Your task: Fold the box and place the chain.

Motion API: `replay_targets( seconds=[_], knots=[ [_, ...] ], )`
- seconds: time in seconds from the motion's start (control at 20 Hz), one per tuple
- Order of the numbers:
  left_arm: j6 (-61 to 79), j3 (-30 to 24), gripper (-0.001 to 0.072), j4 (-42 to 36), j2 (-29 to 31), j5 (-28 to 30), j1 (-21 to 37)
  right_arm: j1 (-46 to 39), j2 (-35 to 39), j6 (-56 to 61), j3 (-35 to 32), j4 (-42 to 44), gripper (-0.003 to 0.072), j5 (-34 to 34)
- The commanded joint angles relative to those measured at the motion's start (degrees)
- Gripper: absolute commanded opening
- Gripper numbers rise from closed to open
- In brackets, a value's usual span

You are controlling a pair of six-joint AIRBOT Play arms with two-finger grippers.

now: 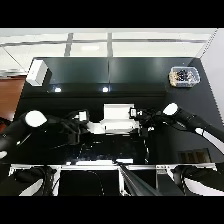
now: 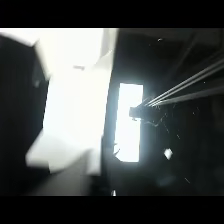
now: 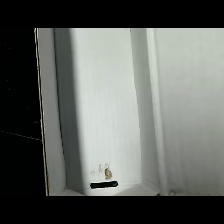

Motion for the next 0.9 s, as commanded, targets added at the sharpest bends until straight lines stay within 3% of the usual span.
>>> replay_targets(
  seconds=[0.0, 0.05, 0.35, 0.55, 0.65, 0.7, 0.85],
  knots=[
    [4.59, 5.14, 0.0638, -5.77, -8.52, 5.33, -4.9, 0.02, -0.02, 0.0, -0.04, 0.0, 0.002, 0.02],
    [4.57, 6.51, 0.0715, -7.8, -10.71, 6.4, -5.57, 0.02, -0.02, 0.0, -0.04, 0.0, 0.002, 0.02],
    [4.28, 10.12, 0.071, -7.67, -17.53, 4.9, -7.98, 0.02, -0.02, 0.0, -0.04, 0.0, 0.002, 0.02],
    [2.78, 10.12, 0.0687, -1.57, -18.49, 4.5, -7.82, 0.02, -0.02, 0.0, -0.04, 0.0, 0.002, 0.02],
    [2.84, 10.12, 0.0684, -2.05, -18.6, 4.68, -7.1, 0.02, -0.02, 0.0, -0.04, 0.0, 0.0021, 0.02],
    [2.84, 10.12, 0.0652, -2.71, -18.69, 4.68, -7.06, 0.02, -0.02, 0.0, -0.04, 0.0, 0.002, 0.02],
    [3.39, 10.12, 0.0435, -6.54, -18.86, 4.13, -7.19, 0.02, -0.02, 0.0, -0.04, 0.0, 0.002, 0.02]
  ],
)
